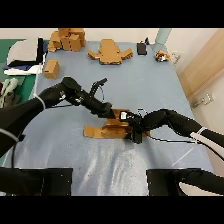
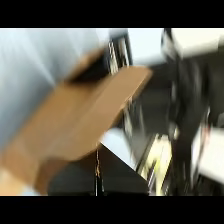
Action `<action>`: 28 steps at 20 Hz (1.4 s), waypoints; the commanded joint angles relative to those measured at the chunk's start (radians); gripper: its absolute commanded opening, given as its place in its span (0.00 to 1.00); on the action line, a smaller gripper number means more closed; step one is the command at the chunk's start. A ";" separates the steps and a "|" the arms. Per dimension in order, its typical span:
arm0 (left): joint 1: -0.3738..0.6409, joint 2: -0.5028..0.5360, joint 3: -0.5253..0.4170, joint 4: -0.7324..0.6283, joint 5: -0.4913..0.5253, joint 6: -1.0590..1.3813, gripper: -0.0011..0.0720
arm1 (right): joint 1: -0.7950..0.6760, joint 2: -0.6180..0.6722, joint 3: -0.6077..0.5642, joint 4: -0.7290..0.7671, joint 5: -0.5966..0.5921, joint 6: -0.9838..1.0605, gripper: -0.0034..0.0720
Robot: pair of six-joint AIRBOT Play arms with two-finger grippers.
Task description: Fold the box.
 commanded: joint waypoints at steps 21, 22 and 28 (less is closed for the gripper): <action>0.012 0.325 -0.019 0.348 0.048 0.115 0.03 | 0.000 0.000 0.000 0.000 0.000 0.000 0.72; 0.012 0.386 -0.073 0.352 0.048 0.198 0.03 | 0.000 0.000 0.000 0.000 0.000 0.000 0.72; 0.012 0.512 -0.327 0.426 0.092 0.535 0.03 | 0.000 0.000 0.000 0.000 0.000 0.000 0.72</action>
